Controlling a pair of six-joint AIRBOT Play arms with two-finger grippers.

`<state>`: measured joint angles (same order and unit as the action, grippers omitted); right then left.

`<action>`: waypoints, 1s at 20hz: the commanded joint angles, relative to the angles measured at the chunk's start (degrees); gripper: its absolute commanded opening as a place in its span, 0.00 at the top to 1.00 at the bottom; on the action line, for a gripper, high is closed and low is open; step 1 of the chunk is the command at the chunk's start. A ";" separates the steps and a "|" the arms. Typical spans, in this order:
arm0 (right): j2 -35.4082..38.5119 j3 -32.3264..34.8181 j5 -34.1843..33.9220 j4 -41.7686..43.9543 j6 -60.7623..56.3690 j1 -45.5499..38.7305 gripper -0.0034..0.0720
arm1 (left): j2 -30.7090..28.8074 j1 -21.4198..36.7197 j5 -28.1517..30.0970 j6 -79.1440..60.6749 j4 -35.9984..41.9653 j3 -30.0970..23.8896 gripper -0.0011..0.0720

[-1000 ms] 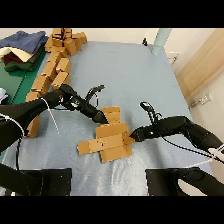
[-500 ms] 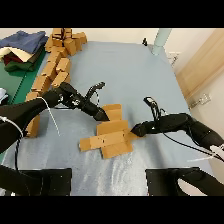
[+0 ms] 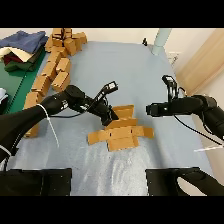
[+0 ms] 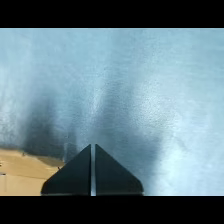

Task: Fold the box.

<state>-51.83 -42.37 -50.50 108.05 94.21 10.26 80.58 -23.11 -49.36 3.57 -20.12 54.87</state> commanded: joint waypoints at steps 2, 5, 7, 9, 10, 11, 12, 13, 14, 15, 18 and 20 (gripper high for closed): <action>0.00 -1.01 -0.98 0.79 -3.21 1.05 0.94 | -0.85 -1.07 2.89 -10.88 3.32 -4.96 0.97; 0.00 -1.01 -0.07 1.49 -3.30 2.62 0.94 | -0.22 -1.07 2.89 -11.96 3.30 -7.06 0.97; 0.00 -1.01 -0.09 1.51 -3.37 3.65 0.94 | 0.17 -1.07 2.89 -12.02 3.26 -7.41 0.97; 0.00 -1.01 -1.20 2.27 -3.43 4.57 0.94 | 0.15 -1.09 2.89 -12.20 3.32 -7.41 0.97; 0.00 -0.98 -2.89 2.32 -3.39 5.18 0.94 | 0.17 -1.07 2.93 -12.17 3.30 -7.45 0.97; 0.00 -0.92 -5.75 1.42 -3.39 5.97 0.94 | 0.17 -1.07 2.91 -12.17 3.32 -7.45 0.97; 0.02 -0.42 -8.35 0.66 -3.50 6.62 0.94 | 0.17 -1.09 2.91 -12.15 3.34 -7.45 0.97; 0.13 0.83 -10.32 0.09 -4.79 7.37 0.95 | 0.17 -1.09 2.91 -12.15 3.34 -7.45 0.97; 0.26 2.56 -11.52 -0.20 -5.42 8.00 0.95 | 0.15 -1.09 2.91 -12.15 3.34 -7.45 0.97; 0.42 5.03 -11.65 -0.50 -5.97 8.74 0.95 | 0.15 -1.09 2.86 -12.15 3.34 -7.45 0.97; 0.35 12.41 -8.35 -0.92 -7.91 9.68 0.95 | 0.15 -1.09 2.75 -12.15 3.34 -7.45 0.97; 0.35 15.93 -5.62 -0.92 -8.09 9.66 0.95 | 0.15 -1.09 2.71 -12.13 3.37 -7.45 0.97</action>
<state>-51.53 -31.48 -58.59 107.44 87.37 19.31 80.71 -24.18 -46.57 -8.54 -16.67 47.46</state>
